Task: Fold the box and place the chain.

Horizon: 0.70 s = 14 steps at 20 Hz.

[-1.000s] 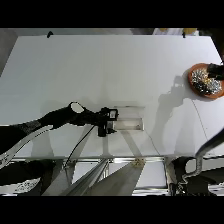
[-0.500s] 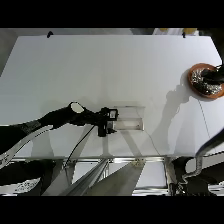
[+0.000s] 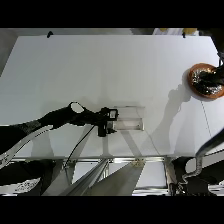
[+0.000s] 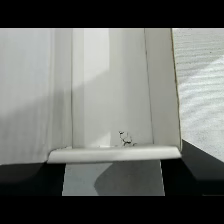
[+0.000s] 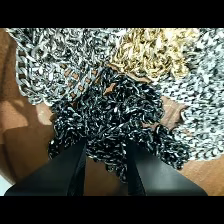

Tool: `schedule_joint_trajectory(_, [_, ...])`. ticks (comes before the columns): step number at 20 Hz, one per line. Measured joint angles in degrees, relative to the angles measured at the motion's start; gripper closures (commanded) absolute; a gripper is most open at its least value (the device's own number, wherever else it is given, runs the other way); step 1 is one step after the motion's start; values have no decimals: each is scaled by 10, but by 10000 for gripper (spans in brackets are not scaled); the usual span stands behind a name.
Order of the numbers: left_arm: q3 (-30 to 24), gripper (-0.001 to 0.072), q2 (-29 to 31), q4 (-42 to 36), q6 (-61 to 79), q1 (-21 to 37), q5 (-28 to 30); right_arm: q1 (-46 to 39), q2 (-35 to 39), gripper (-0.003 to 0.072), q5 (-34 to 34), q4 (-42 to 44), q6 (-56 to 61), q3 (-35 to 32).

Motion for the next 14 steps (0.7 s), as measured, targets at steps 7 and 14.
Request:
schedule_joint_trajectory(7, [0,435,0,0,0,0,0,0,-6,452,-13,0,1,0])
schedule_joint_trajectory(14, [0,435,0,0,0,0,0,0,-8,470,-17,0,2,0])
